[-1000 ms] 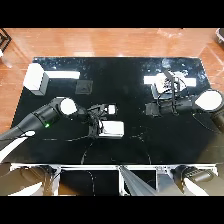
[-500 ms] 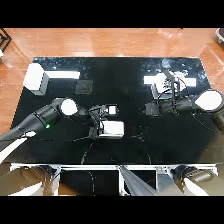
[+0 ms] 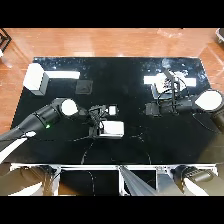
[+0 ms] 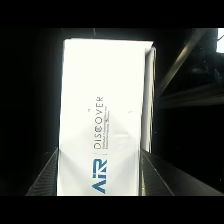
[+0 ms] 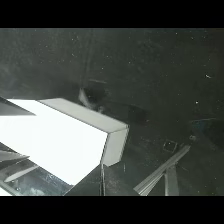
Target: Fold the box and place the chain.
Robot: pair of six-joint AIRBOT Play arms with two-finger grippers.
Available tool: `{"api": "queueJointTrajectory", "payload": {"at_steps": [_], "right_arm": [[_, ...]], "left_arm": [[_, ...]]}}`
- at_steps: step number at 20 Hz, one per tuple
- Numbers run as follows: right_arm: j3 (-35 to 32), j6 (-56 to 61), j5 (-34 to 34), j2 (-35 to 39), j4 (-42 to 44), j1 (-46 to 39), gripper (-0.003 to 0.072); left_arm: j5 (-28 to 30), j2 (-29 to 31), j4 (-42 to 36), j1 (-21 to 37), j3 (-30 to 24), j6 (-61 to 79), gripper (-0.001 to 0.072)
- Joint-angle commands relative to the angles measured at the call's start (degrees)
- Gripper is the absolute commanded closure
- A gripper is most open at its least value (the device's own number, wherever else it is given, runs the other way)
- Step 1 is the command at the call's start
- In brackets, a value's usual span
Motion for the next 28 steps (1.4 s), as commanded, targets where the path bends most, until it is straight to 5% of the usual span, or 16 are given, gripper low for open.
{"api": "queueJointTrajectory", "payload": {"at_steps": [1,28], "right_arm": [[0.0,0.0,0.0,0.0,0.0,0.0,0.0667],[0.0,0.0,0.0,0.0,0.0,0.0,0.0666]], "left_arm": [[0.5,0.0,0.0,0.0,0.0,0.0,0.0077],[0.1,-1.6,0.0,0.0,0.0,-0.7,0.0077]]}}
